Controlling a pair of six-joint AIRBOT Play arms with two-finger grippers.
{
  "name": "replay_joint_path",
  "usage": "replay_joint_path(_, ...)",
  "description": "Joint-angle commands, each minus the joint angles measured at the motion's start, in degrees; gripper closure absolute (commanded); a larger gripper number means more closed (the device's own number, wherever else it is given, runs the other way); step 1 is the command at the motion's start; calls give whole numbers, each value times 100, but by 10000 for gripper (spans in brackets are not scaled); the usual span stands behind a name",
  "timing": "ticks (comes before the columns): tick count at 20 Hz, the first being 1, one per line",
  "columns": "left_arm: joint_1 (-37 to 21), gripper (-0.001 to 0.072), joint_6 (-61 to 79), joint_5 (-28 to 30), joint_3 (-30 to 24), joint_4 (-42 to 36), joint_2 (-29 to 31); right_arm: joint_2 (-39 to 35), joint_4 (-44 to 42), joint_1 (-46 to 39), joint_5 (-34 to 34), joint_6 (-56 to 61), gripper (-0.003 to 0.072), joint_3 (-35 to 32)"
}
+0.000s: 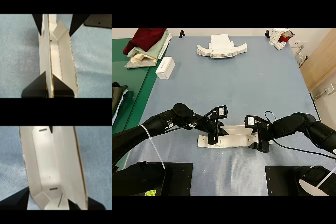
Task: Fold the box.
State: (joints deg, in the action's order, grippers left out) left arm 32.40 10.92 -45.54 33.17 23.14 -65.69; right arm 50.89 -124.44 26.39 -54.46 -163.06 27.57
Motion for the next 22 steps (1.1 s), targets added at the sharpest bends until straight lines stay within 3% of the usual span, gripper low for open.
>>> replay_joint_path(1, 2, 694, 2, 2, 4, 2, 0, 175, 11, -2, 37, -254, -34, -2)
replay_joint_path(16, 2, 694, 2, 2, 4, 2, 0, 284, -184, 2, 505, -503, -16, -452)
replay_joint_path(18, 2, 694, 2, 2, 4, 2, 0, 284, -186, 4, 505, -503, 33, -452)
replay_joint_path(22, 2, 694, 2, 0, 4, 2, 0, 284, -186, 4, 627, -503, 33, -457)
